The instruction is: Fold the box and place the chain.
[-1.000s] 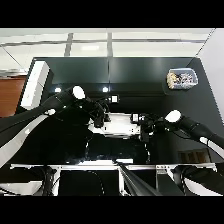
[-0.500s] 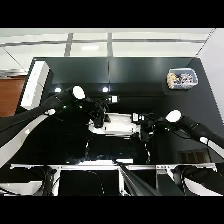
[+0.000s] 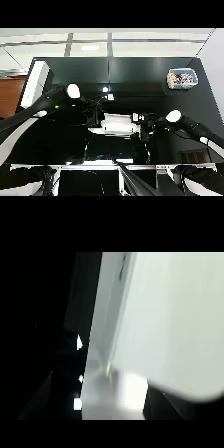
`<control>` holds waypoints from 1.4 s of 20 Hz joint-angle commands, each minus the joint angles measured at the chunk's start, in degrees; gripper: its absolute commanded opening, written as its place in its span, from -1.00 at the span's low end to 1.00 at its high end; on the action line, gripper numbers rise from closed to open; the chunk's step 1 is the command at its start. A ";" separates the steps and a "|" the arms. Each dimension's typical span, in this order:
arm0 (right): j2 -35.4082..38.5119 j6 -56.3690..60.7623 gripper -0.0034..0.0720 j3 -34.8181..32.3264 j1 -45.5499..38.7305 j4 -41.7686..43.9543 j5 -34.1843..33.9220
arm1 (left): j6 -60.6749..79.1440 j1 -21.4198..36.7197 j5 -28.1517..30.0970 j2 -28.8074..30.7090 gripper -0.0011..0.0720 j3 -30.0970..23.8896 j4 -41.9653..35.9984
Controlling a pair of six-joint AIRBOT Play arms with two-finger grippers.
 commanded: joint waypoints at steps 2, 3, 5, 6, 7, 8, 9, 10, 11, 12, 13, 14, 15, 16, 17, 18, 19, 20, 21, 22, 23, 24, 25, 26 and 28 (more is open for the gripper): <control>-0.04 -0.02 -0.30 -0.02 0.02 0.00 0.02 | -18.67 2.80 -9.03 8.09 0.97 0.04 13.75; -0.04 -0.02 -0.30 -0.02 0.02 0.00 0.02 | -22.58 3.87 -11.08 9.62 0.87 0.04 13.49; -0.04 0.37 -0.30 -0.02 0.02 0.04 0.42 | -28.26 5.44 -14.60 12.20 0.60 -0.26 10.36; -0.04 0.39 -0.30 -0.02 0.02 0.02 0.46 | -28.94 5.99 -16.02 13.25 -0.24 -0.66 6.86; -0.04 0.39 -0.30 -0.02 0.02 0.00 0.44 | -28.11 6.08 -17.59 14.14 -0.90 -1.38 1.57; -0.04 0.39 -0.30 -0.02 0.02 0.00 0.44 | -27.28 5.86 -17.44 14.93 -0.90 -2.71 -4.81; -0.04 0.39 -0.30 -0.02 0.02 0.00 0.44 | -25.53 5.46 -15.56 15.56 -0.90 -4.50 -11.47; -0.04 0.39 -0.30 -0.02 0.02 0.00 0.44 | -23.28 4.83 -11.91 15.98 -0.90 -6.51 -17.90; -0.04 0.39 -0.30 -0.02 0.02 0.00 0.44 | -20.44 4.13 -6.86 16.06 -0.90 -8.33 -23.37; -0.04 0.39 -0.30 -0.02 0.02 0.00 0.44 | -18.10 3.61 -0.46 16.00 -0.90 -9.68 -27.06; -0.04 0.39 -0.30 -0.02 0.02 -0.02 0.44 | -18.03 3.02 7.69 15.87 -0.90 -10.67 -28.85; -0.04 0.39 -0.30 -0.02 0.02 0.00 0.44 | -18.10 2.21 14.49 15.52 -0.90 -11.15 -29.16; -0.04 0.39 -0.30 -0.02 0.02 0.00 0.44 | -18.08 1.18 19.98 14.62 -0.89 -11.15 -29.11; -0.04 0.39 -0.30 -0.02 0.02 -0.02 0.44 | -18.08 0.26 23.89 13.38 -0.90 -11.08 -29.11; -0.04 0.39 -0.30 -0.02 0.02 -0.02 0.44 | -18.05 -0.42 25.88 12.02 -0.90 -10.88 -28.15; -0.04 0.39 -0.30 -0.02 0.02 0.00 0.44 | -18.10 -1.01 26.71 10.43 -0.90 -10.67 -26.21; -0.04 0.39 -0.30 -0.02 0.02 0.00 0.44 | -18.12 -1.38 26.49 8.90 -0.90 -10.58 -24.74; -0.04 0.39 -0.30 -0.02 0.02 -0.02 0.44 | -18.12 -1.49 25.53 7.17 -0.89 -10.47 -23.32; -0.04 0.39 -0.30 -0.02 0.02 -0.02 0.44 | -18.16 -1.49 24.57 5.64 -0.90 -10.40 -22.23; -0.04 0.39 -0.30 -0.02 0.02 -0.02 0.44 | -18.14 -1.49 23.58 4.09 -0.90 -10.40 -21.84; -0.04 0.39 -0.30 -0.02 0.02 -0.02 0.44 | -18.14 -1.46 22.45 2.93 -0.90 -10.40 -21.81; -0.04 0.39 -0.30 -0.02 0.02 -0.02 0.44 | -18.14 -1.46 20.85 1.88 -0.90 -10.40 -21.77; -0.04 0.39 -0.30 -0.02 0.02 -0.02 0.44 | -18.32 -1.46 20.02 1.18 -0.89 -10.43 -21.31; -0.04 0.39 -0.30 -0.02 0.02 -0.02 0.44 | -19.54 -1.53 20.04 0.59 -0.90 -10.43 -20.15; -0.04 0.39 -0.30 -0.02 0.02 -0.02 0.46 | -21.14 -1.49 19.06 0.33 -0.90 -10.10 -19.19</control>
